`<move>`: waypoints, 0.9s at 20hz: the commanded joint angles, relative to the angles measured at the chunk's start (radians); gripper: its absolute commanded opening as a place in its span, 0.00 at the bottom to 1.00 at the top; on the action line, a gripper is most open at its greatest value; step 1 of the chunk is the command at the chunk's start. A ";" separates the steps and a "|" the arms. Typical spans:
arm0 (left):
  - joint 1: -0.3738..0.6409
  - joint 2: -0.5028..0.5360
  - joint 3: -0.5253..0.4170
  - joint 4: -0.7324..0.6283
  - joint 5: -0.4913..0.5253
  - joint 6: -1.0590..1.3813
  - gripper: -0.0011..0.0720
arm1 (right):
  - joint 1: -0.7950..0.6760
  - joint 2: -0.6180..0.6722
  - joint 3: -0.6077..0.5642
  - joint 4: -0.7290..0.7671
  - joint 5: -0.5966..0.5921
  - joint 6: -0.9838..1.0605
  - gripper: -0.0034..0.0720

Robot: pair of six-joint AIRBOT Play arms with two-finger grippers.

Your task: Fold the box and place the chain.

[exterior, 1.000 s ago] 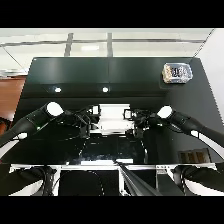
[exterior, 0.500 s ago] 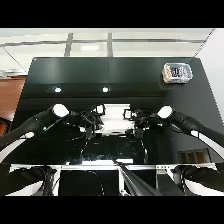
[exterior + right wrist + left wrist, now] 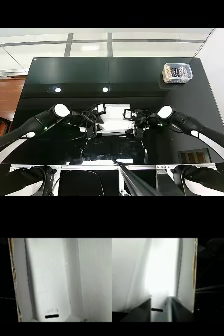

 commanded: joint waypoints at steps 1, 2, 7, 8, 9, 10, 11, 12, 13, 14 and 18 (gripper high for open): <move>0.007 0.013 0.014 0.035 -0.019 -0.058 0.13 | 0.000 0.000 0.001 0.000 0.000 0.000 0.29; 0.022 0.029 0.031 0.064 -0.056 -0.114 0.05 | 0.000 0.000 0.001 0.000 0.000 0.000 0.29; 0.212 0.177 0.101 0.496 -0.279 -0.686 0.05 | 0.000 0.000 0.001 0.000 0.000 0.000 0.29; 0.275 0.197 0.100 0.608 -0.307 -0.851 0.05 | 0.000 0.000 0.001 0.000 0.000 0.000 0.29; 0.348 0.201 0.099 0.663 -0.328 -1.051 0.05 | 0.000 0.000 0.001 0.000 0.000 0.000 0.29; 0.444 0.190 0.092 0.632 -0.356 -1.208 0.05 | 0.000 0.000 0.001 0.000 0.000 0.000 0.29; 0.537 0.163 0.079 0.534 -0.404 -1.297 0.05 | 0.000 0.000 0.001 0.000 0.000 0.000 0.29; 0.629 0.123 0.050 0.378 -0.462 -1.301 0.05 | 0.000 0.000 0.001 0.000 0.000 0.000 0.29; 0.690 0.085 0.012 0.230 -0.490 -1.261 0.05 | 0.000 0.000 0.001 0.000 0.000 0.000 0.29; 0.730 0.048 -0.028 0.105 -0.501 -1.194 0.05 | 0.000 0.000 0.001 0.000 0.000 0.000 0.29; 0.637 -0.044 -0.091 0.039 -0.431 -1.142 0.05 | 0.000 0.000 0.001 0.000 0.000 0.000 0.29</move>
